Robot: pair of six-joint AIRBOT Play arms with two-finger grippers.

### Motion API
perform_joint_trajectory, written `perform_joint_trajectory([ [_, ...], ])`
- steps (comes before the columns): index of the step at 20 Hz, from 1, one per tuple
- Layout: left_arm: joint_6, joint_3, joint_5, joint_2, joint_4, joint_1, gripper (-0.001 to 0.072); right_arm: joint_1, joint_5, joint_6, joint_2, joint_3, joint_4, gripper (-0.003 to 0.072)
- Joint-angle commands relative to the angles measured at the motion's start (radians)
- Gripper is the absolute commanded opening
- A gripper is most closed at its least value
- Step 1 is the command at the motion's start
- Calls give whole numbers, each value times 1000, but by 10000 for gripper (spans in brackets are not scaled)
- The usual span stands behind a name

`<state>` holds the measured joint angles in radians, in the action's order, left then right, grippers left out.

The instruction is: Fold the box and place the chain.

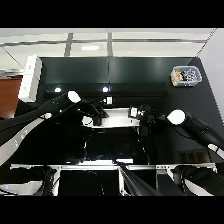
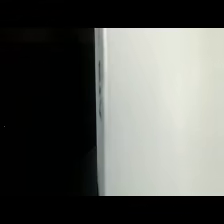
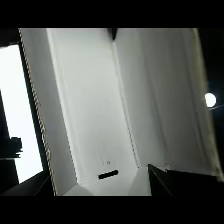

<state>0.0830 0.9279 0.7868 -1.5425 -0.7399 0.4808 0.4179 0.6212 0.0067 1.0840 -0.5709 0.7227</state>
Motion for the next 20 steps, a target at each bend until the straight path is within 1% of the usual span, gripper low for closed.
perform_joint_trajectory([
  [1,0,0,2,0,0,0,23,-21,-9,-24,5,-14,-50,630],
  [3,0,0,2,0,0,0,23,-53,2,-72,5,-16,-84,629],
  [6,0,0,2,0,0,0,23,-100,68,-199,18,-24,-167,629],
  [7,0,0,2,0,0,0,23,-110,74,-219,31,-28,-188,629],
  [14,0,0,-2,0,0,0,23,-150,82,-252,133,-96,-217,628],
  [16,0,0,-2,0,0,0,23,-150,122,-263,142,-96,-217,628],
  [18,0,0,-2,0,0,0,23,-146,204,-277,157,-95,-216,627],
  [20,0,0,-2,0,0,0,23,-137,214,-278,170,-82,-215,628],
])
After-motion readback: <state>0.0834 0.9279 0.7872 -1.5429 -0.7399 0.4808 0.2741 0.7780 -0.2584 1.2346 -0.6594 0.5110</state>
